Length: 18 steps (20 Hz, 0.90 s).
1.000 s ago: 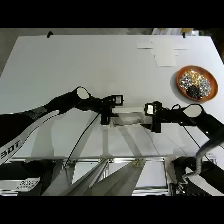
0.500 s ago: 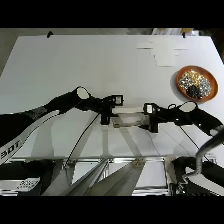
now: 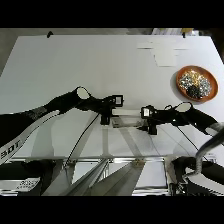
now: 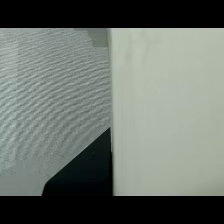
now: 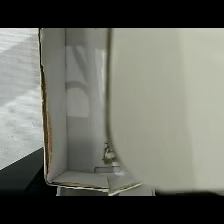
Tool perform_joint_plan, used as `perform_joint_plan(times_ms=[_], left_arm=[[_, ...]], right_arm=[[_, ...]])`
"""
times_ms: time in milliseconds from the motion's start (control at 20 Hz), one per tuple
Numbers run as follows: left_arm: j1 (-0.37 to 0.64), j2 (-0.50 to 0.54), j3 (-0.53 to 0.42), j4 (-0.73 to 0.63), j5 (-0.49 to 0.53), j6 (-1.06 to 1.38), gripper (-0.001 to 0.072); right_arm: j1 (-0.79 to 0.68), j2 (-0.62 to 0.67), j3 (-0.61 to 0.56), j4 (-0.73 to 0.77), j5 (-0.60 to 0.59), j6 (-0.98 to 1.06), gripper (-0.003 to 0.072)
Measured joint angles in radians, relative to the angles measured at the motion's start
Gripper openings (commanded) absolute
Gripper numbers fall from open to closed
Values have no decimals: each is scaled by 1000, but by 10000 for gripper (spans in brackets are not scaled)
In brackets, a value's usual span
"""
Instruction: Fold the box and place the chain.
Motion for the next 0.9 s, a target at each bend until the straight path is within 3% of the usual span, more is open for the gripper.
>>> perform_joint_plan(times_ms=[50, 400, 900], left_arm=[[0, 0, 0, 0, 0, 0, 9], [0, 0, 0, 0, 0, -1, 9], [0, 0, 0, 0, 1, -1, 9]], right_arm=[[3, -4, 0, 0, 0, -3, 449], [8, -15, 0, -3, -2, -7, 345], [9, -16, 0, -11, -9, 17, 337]])
